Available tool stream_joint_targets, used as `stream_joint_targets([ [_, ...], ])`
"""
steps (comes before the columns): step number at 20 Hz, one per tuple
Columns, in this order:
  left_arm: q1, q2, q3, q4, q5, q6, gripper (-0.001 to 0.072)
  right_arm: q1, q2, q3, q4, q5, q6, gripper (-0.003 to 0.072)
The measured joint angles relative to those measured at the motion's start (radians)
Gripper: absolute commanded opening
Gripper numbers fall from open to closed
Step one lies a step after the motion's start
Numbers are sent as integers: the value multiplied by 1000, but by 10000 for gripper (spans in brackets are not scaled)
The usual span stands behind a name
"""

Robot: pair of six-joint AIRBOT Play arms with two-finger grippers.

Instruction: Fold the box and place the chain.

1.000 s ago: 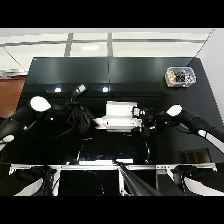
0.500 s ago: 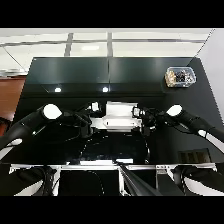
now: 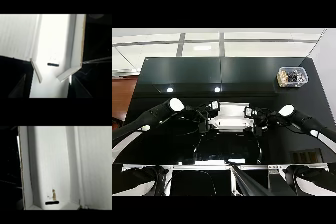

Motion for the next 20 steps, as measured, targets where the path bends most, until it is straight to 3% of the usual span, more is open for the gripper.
stream_joint_targets([
  [1, -1, -3, 2, -9, 0, 1, 322, 0, 0, 0, 0, 0, 0, 239],
  [2, -2, -6, 4, -15, 0, 4, 212, 0, 0, 0, 0, 0, 0, 238],
  [5, -6, -11, 6, -26, 2, 7, 196, 0, 0, 0, 0, 0, 0, 239],
  [6, -9, -11, 6, -31, 1, 7, 155, 0, 0, 0, 0, 0, 0, 238],
  [14, -52, -46, 7, -157, 33, 7, 155, 0, 0, 0, 0, 1, 0, 239],
  [16, -56, -52, 6, -169, 47, 7, 57, 0, 0, 0, 0, 1, 0, 239],
  [18, -58, -55, 7, -175, 49, 6, 84, 0, 0, 0, 0, 1, 0, 239],
  [20, -61, -57, 6, -179, 52, 6, 419, 0, 0, 0, 0, 0, 0, 239],
])
